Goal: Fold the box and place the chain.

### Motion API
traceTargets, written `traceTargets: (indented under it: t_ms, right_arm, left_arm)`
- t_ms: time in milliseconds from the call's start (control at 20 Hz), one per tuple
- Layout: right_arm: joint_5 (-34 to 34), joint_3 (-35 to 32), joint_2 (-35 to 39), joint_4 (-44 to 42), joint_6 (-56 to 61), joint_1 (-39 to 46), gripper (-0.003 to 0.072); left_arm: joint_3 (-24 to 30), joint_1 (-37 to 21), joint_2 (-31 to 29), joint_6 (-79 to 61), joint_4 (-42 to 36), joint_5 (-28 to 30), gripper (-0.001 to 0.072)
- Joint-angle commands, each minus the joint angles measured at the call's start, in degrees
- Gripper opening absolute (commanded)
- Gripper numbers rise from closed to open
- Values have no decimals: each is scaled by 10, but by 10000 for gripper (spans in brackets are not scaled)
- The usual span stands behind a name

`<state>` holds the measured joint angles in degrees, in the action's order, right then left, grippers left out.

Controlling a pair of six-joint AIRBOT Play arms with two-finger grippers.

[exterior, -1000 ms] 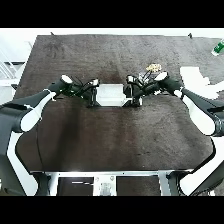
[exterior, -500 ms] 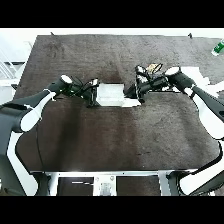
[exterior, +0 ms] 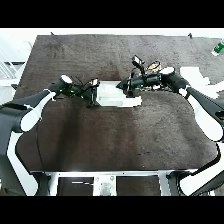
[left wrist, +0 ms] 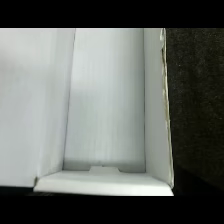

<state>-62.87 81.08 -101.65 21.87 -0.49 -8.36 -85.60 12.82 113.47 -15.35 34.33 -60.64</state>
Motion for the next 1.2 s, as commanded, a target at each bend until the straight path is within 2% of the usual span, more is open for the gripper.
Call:
traceTargets:
  t_ms: [0,250,500,850,900,1150]
  right_arm:
    - [94,0,-4,-9,33,-3,10]
    - [141,0,-30,-9,64,-5,10]
    - [140,0,-59,-1,91,-5,10]
    - [140,0,-61,10,91,-5,13]
    - [138,2,-58,10,91,-5,39]
    - [117,1,20,26,91,-4,38]
  left_arm:
    - [0,0,0,0,0,0,623]
    - [0,0,0,0,0,0,623]
    - [0,0,0,1,0,0,623]
    - [0,0,0,1,0,0,623]
    - [0,0,0,1,0,0,623]
    - [0,0,0,1,0,0,623]
